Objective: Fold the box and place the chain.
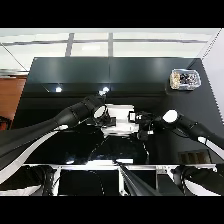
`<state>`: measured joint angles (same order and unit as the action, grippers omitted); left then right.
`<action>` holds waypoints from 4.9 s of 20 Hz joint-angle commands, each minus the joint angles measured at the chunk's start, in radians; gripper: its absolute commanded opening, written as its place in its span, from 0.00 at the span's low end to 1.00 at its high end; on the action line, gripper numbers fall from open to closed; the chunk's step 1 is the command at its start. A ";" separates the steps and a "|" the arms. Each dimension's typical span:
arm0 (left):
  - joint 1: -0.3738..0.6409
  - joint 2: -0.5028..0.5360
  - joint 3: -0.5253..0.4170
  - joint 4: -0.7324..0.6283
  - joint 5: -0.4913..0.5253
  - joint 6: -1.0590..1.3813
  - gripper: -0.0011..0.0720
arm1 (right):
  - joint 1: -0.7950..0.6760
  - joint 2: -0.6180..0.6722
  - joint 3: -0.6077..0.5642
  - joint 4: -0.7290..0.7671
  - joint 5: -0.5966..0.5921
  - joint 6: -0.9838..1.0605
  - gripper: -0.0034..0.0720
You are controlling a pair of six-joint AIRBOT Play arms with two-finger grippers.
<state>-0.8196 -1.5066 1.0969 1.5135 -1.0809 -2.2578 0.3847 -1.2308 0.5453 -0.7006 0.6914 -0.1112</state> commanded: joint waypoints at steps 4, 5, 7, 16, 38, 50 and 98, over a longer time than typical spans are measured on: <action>0.000 0.000 0.001 0.001 0.002 0.003 0.05 | -0.002 0.134 0.001 -0.087 0.090 0.055 0.99; -0.001 0.000 0.001 0.001 0.002 0.003 0.05 | -0.002 0.133 0.001 -0.087 0.090 0.055 0.99; -0.001 0.000 0.001 0.000 0.002 0.003 0.05 | -0.002 0.133 0.001 -0.075 0.090 0.050 0.99; 0.000 0.000 0.001 0.000 0.002 0.003 0.05 | -0.002 0.133 0.001 -0.048 0.094 0.049 0.54; 0.000 0.000 0.001 0.001 0.003 0.002 0.05 | 0.031 0.066 -0.010 0.222 0.003 0.116 0.23; 0.018 0.000 0.001 0.020 -0.001 -0.034 0.05 | -0.441 0.355 -0.010 -0.120 0.087 0.798 0.07; 0.018 0.000 0.000 0.015 -0.021 -0.046 0.05 | 0.195 -0.018 0.294 -0.521 0.244 2.018 0.53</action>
<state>-0.8024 -1.5066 1.0973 1.5284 -1.1027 -2.3043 0.5312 -1.2297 0.8005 -1.0367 0.8814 1.7275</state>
